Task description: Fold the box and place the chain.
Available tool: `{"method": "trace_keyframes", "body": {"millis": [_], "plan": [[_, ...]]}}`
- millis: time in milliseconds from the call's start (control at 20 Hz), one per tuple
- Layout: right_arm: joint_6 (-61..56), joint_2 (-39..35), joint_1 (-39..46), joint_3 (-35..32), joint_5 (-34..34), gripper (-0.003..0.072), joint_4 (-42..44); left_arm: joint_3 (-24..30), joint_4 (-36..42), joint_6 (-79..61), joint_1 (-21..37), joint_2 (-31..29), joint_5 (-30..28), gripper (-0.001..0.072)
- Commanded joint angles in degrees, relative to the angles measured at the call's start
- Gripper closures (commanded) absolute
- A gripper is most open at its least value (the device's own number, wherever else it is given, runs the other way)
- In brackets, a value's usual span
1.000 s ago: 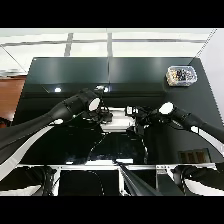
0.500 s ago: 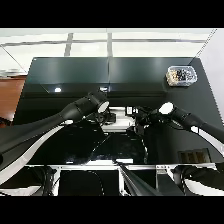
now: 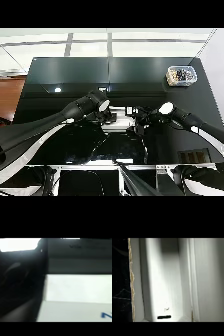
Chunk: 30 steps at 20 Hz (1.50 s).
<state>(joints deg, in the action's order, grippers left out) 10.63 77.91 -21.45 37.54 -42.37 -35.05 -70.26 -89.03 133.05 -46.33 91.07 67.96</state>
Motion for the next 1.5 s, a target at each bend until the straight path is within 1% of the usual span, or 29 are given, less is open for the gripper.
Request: {"method": "trace_keyframes", "body": {"millis": [0,450,500,550,600,650,700,750,800,950,1000,1050,1100,1300,1450], "plan": [[0.0,0.0,-0.04,0.0,-0.02,0.0497,0.04,0.0,-0.17,0.28,0.26,0.02,0.33,0.0221],[0.0,0.0,-0.04,0.0,-0.02,0.0497,0.04,0.35,0.37,0.24,1.6,0.76,0.35,0.0227],[0.0,0.0,-0.04,0.0,-0.02,0.0497,0.04,0.35,1.31,0.24,1.6,0.94,0.22,0.0242],[0.0,0.0,-0.04,0.0,-0.02,0.0497,0.04,0.33,2.21,0.22,1.53,0.94,-0.68,0.0337],[0.0,0.0,-0.04,0.0,-0.02,0.0497,0.04,0.33,2.62,0.24,1.33,0.94,-1.49,0.0367],[0.0,0.0,-0.04,0.0,-0.02,0.0497,0.04,0.33,2.78,0.26,1.33,0.94,-1.7,0.038],[0.0,0.0,-0.04,0.0,-0.02,0.0497,0.04,0.33,2.71,0.24,1.36,0.94,-1.62,0.0509],[0.0,0.0,-0.04,0.0,-0.02,0.0497,0.04,0.35,2.64,0.24,1.4,0.94,-1.38,0.0614],[0.0,0.0,-0.04,0.0,-0.02,0.0497,0.04,0.33,2.67,0.22,1.4,0.94,-1.4,0.0686],[-0.02,-0.02,-0.04,0.0,-0.04,0.0496,0.07,0.33,2.73,-0.17,1.36,0.94,-1.22,0.0686],[-0.31,-0.09,-0.04,0.0,-0.02,0.039,0.11,0.33,2.73,-0.17,1.36,0.94,-1.25,0.0686],[-1.22,-0.42,-0.04,0.02,0.07,0.0079,0.07,0.33,2.73,-0.2,1.36,0.94,-1.25,0.0686],[-2.47,-1.16,-0.02,0.02,0.15,-0.0034,-0.59,0.33,2.71,-0.2,1.36,0.94,-1.27,0.0686],[-6.45,-7.82,0.48,0.17,-2.32,-0.0028,-10.82,0.33,2.69,-0.57,1.36,0.94,-1.11,0.0685],[-6.38,-9.77,1.46,0.17,-3.61,-0.0028,-12.92,0.33,2.71,-1.05,1.33,0.94,-1.25,0.0685]]}}
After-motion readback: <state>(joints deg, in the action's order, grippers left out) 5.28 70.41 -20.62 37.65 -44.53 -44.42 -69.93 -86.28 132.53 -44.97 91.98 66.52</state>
